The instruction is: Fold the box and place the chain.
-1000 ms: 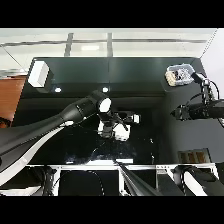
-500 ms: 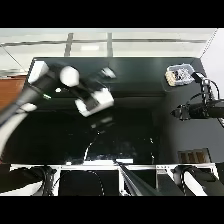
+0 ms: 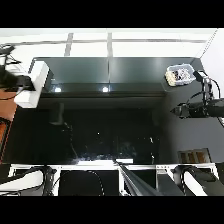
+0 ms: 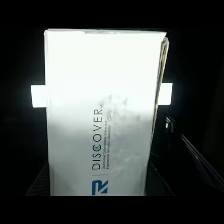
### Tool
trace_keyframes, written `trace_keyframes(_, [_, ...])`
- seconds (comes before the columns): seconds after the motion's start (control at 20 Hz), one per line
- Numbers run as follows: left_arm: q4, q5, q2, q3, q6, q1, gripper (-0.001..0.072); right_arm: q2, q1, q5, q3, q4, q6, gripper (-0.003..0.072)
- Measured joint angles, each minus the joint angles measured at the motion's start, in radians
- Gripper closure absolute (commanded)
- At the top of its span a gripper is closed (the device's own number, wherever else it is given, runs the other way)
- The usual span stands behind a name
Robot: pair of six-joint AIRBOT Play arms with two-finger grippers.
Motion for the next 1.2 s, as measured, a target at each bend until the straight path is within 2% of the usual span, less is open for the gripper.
trace_keyframes(0.2, [-0.006, 0.019, -0.086, 0.017, 0.029, 0.092, 0.0375, 0.000, 0.000, -0.031, 0.000, 0.001, 0.008, 0.0665])
trace_keyframes(0.35, [-0.011, 0.069, -0.154, 0.032, 0.051, 0.116, 0.0375, -0.001, 0.000, -0.040, 0.000, 0.001, 0.019, 0.0665])
trace_keyframes(0.55, [-0.041, 0.087, -0.266, 0.103, 0.100, 0.126, 0.0361, -0.001, 0.000, -0.046, 0.000, 0.001, 0.032, 0.0665])
trace_keyframes(0.6, [-0.052, 0.088, -0.294, 0.121, 0.109, 0.126, 0.0235, -0.001, 0.000, -0.046, 0.000, 0.001, 0.037, 0.0665])
trace_keyframes(0.65, [-0.063, 0.087, -0.317, 0.136, 0.118, 0.127, -0.0009, -0.001, 0.000, -0.046, 0.000, 0.001, 0.039, 0.0665])
trace_keyframes(0.8, [-0.070, 0.087, -0.365, 0.184, 0.117, 0.124, 0.0001, -0.001, 0.000, -0.047, 0.000, 0.003, 0.050, 0.0665])
trace_keyframes(0.9, [-0.064, 0.075, -0.373, 0.254, 0.090, 0.119, 0.0003, -0.001, 0.000, -0.052, 0.000, 0.008, 0.057, 0.0665])
trace_keyframes(0.95, [-0.068, 0.061, -0.373, 0.296, 0.073, 0.115, 0.0066, -0.001, 0.002, -0.061, 0.000, 0.014, 0.057, 0.0665])
trace_keyframes(1.05, [-0.082, 0.011, -0.363, 0.393, 0.014, 0.101, 0.0526, -0.001, 0.018, -0.099, 0.000, 0.029, 0.060, 0.0665])
trace_keyframes(1.1, [-0.093, -0.014, -0.350, 0.439, -0.026, 0.091, 0.0645, -0.001, 0.033, -0.126, 0.000, 0.037, 0.060, 0.0665])
trace_keyframes(1.15, [-0.107, -0.045, -0.333, 0.469, -0.051, 0.079, 0.0682, -0.001, 0.054, -0.157, 0.000, 0.041, 0.060, 0.0665])
trace_keyframes(1.2, [-0.129, -0.058, -0.304, 0.489, -0.068, 0.060, 0.0682, -0.002, 0.076, -0.187, 0.000, 0.042, 0.061, 0.0665])
